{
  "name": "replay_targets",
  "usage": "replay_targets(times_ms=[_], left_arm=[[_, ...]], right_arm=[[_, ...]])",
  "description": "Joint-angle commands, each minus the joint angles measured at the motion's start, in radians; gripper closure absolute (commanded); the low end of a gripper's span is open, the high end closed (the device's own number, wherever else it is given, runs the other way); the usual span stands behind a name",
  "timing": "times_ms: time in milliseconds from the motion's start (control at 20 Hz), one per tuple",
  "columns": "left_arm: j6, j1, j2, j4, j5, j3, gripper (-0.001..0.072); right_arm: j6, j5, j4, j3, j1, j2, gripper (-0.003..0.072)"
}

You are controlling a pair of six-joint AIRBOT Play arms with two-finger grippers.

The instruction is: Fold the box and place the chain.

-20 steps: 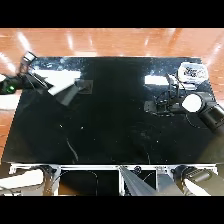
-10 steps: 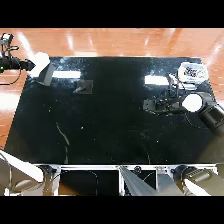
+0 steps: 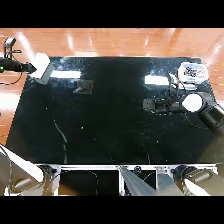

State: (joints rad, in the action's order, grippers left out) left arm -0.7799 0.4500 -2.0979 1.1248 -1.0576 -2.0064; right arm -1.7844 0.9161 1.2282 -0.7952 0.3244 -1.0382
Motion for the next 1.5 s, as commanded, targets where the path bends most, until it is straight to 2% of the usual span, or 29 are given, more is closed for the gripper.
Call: replay_targets(times_ms=[0,250,300,350,400,750,950,1000,1050,1100,1150,1200,1300,1350,1450], left_arm=[[-0.055,0.033,0.000,0.027,-0.143,-0.007,0.0690],[-0.093,0.064,0.023,0.014,-0.195,-0.007,0.0689],[-0.093,0.064,0.027,0.000,-0.191,-0.007,0.0617],[-0.111,0.064,0.030,-0.019,-0.173,-0.007,0.0291],[-0.164,0.064,0.032,-0.022,-0.146,-0.007,0.0070],[-0.201,0.064,0.068,-0.006,-0.148,-0.027,0.0069],[-0.330,0.064,0.152,0.049,-0.122,-0.027,0.0071],[-0.384,0.064,0.185,0.040,-0.138,-0.023,0.0093],[-0.410,0.061,0.221,-0.025,-0.164,-0.015,0.0114],[-0.427,0.050,0.256,-0.096,-0.206,-0.005,0.0322],[-0.411,0.028,0.294,-0.176,-0.267,0.009,0.0680],[-0.387,0.000,0.339,-0.249,-0.310,0.029,0.0692],[-0.377,-0.077,0.504,-0.307,-0.256,0.167,0.0692],[-0.351,-0.127,0.620,-0.257,-0.224,0.279,0.0692],[-0.360,-0.241,0.891,-0.083,-0.081,0.591,0.0692]], right_arm=[[0.000,0.003,-0.001,0.000,0.000,0.000,0.0651],[0.000,0.004,-0.001,0.000,0.000,0.000,0.0651],[0.000,0.005,-0.002,0.000,0.000,0.000,0.0651],[0.000,0.011,-0.003,0.000,0.000,0.000,0.0651],[0.000,0.019,-0.002,0.000,0.000,0.000,0.0651],[0.001,0.044,0.000,0.000,0.000,0.000,0.0651],[0.078,0.022,0.007,-0.013,0.000,0.000,0.0651],[0.102,0.021,0.039,-0.043,0.000,0.000,0.0651],[0.102,0.025,0.105,-0.092,0.000,-0.001,0.0651],[0.101,0.027,0.170,-0.150,0.000,-0.004,0.0651],[0.102,0.035,0.232,-0.224,0.000,-0.012,0.0651],[0.103,0.058,0.273,-0.298,0.003,-0.023,0.0651],[0.130,0.124,0.314,-0.434,0.012,-0.037,0.0651],[0.133,0.160,0.330,-0.478,0.018,-0.038,0.0651],[0.125,0.273,0.324,-0.519,0.019,-0.037,0.0651]])
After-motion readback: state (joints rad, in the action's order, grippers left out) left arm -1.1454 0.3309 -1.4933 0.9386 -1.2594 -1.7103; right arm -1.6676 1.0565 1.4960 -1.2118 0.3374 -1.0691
